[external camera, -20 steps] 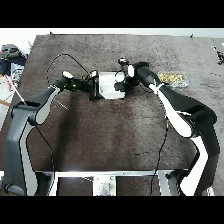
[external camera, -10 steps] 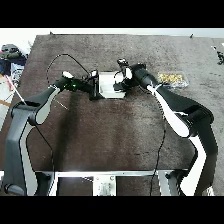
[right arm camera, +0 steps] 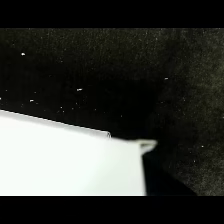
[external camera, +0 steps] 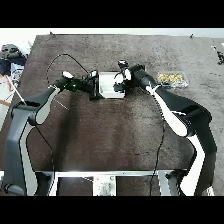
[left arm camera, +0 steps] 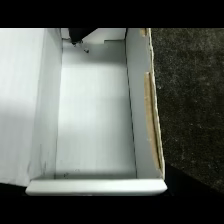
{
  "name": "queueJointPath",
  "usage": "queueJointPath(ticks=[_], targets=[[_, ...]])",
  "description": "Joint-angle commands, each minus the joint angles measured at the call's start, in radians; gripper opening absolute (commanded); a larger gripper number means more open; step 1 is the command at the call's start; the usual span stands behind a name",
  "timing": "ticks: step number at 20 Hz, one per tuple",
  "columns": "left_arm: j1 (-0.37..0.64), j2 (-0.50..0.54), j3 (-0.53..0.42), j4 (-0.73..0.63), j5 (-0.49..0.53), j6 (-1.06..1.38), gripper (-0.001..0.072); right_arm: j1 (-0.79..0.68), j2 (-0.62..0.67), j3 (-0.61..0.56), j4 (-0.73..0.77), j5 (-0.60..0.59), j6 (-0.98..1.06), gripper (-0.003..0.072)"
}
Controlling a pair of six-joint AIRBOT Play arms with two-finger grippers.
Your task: Fold the box and place the chain.
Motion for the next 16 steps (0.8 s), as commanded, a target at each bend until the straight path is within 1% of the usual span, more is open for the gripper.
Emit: queueJointPath(ticks=[1, 4, 8, 11, 12, 13, 16], targets=[[0.0, -0.001, 0.0, 0.0, -0.001, -0.002, 0.0469, 0.0, -0.001, 0.0, 0.003, 0.011, 0.004, 0.0256], [0.0, -0.001, 0.0, -0.001, -0.001, -0.002, 0.0469, 0.0, 0.01, 0.003, 0.003, 0.012, 0.004, 0.0257], [0.0, -0.001, 0.0, 0.0, -0.001, -0.002, 0.0469, 0.0, 0.061, 0.004, 0.003, 0.019, -0.003, 0.0257], [0.0, -0.001, 0.0, -0.001, -0.001, -0.002, 0.0469, -0.001, 0.065, 0.004, 0.003, 0.029, -0.003, 0.0258], [0.0, -0.001, 0.0, -0.001, -0.001, -0.002, 0.0469, -0.001, 0.065, 0.004, 0.003, 0.045, -0.003, 0.0391], [0.0, -0.001, 0.0, -0.001, -0.001, -0.002, 0.0469, -0.001, 0.065, 0.004, 0.003, 0.05, -0.003, 0.0483], [0.0, -0.001, 0.0, -0.001, -0.001, -0.002, 0.0469, -0.002, 0.061, 0.003, 0.003, 0.042, -0.023, 0.048]])
